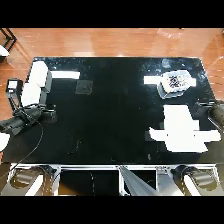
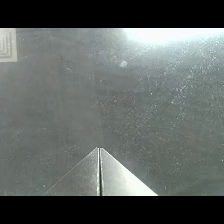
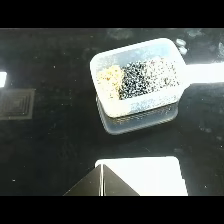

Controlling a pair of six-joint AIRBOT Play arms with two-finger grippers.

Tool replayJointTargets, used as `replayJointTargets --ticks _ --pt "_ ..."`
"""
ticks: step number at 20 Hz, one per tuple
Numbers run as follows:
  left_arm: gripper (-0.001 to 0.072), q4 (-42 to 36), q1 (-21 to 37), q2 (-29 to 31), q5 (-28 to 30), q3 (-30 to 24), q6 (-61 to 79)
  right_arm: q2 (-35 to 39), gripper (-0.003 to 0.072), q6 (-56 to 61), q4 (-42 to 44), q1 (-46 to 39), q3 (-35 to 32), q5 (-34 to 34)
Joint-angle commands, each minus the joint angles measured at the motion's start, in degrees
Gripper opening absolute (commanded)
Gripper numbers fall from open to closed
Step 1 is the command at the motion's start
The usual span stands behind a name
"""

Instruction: Fold the box and place the chain.

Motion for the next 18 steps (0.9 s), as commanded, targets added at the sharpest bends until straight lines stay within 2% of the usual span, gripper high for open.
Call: replayJointTargets --ticks 1,4,6,7,8,9,11,14,15,16,18 --pt "0.002 0.04 0.04 0.07 3.5 -0.02 0.0 0.07 0.0018 0.02 0.0 0.0 -0.02 0.0" --pt "0.002 -3.76 0.0 -0.02 7.93 -0.02 -0.22 0.07 0.0018 0.02 0.07 0.0 -0.02 -0.13" --pt "0.0026 -6.36 0.0 -0.72 8.5 -0.02 -0.24 0.07 0.0018 0.02 0.22 0.0 -0.02 -0.26" --pt "0.0182 -6.69 -0.09 -1.42 8.37 -0.02 -0.22 0.07 0.0018 0.02 0.22 0.0 -0.02 -0.35" --pt "0.0491 -6.6 -0.33 -2.14 7.82 -0.02 -0.22 0.07 0.0018 0.02 0.37 0.0 -0.02 -1.22" --pt "0.0625 -6.67 -0.42 -2.89 6.91 -0.02 -0.22 0.07 0.0018 0.02 0.55 0.0 -0.02 -2.8" --pt "0.0625 -6.62 -0.42 -3.91 5.2 -0.02 -0.22 0.07 0.0019 0.09 2.14 0.0 -0.02 -5.16" --pt "0.0625 -6.64 -0.42 -5.09 4.72 -0.02 -0.22 -0.02 0.0038 0.07 9.84 0.02 -0.02 -6.16" --pt "0.0625 -6.64 -0.42 -5.46 4.39 -0.02 -0.22 -0.17 0.033 0.07 9.88 0.02 -0.02 -6.78" --pt "0.0625 -6.67 -0.42 -5.86 3.69 -0.02 -0.2 -0.31 0.0696 -0.28 9.6 0.02 -0.04 -6.75" --pt "0.0625 -6.16 -0.42 -6.54 0.63 -0.02 0.68 -1.79 0.0706 1.55 6.27 -0.55 -0.04 -6.08"
